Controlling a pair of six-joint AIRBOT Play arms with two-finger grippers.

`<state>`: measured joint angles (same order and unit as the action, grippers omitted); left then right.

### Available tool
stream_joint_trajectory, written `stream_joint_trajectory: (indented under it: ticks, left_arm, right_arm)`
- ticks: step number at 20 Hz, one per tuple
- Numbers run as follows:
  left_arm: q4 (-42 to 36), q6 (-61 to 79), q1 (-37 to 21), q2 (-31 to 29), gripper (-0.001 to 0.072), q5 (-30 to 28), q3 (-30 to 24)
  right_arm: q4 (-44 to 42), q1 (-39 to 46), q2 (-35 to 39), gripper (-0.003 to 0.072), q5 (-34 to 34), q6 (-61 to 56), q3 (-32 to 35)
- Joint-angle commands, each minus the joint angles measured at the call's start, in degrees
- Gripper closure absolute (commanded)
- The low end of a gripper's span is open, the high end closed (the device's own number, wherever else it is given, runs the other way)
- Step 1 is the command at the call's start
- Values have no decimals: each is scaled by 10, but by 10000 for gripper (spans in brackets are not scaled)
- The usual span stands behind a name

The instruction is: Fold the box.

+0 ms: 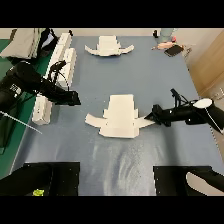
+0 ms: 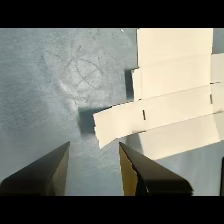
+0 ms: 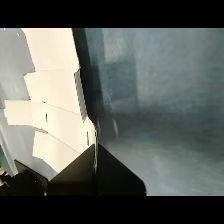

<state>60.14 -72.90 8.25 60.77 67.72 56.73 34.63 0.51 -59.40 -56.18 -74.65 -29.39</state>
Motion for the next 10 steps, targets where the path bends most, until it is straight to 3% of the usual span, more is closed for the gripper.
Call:
stream_joint_trajectory:
  ticks: [1,2,3,10]
  left_arm:
    - [-28,33,-14,-14,243,35,-9]
    - [-28,33,-15,-19,243,37,-15]
    - [-27,33,-16,-21,243,43,-20]
    - [-28,32,-16,-22,243,64,-27]
  right_arm:
    - [30,-46,100,645,40,-68,73]
    - [37,-46,102,508,32,-70,72]
    - [40,-45,99,447,21,-70,72]
    - [74,-44,10,462,-50,-75,26]
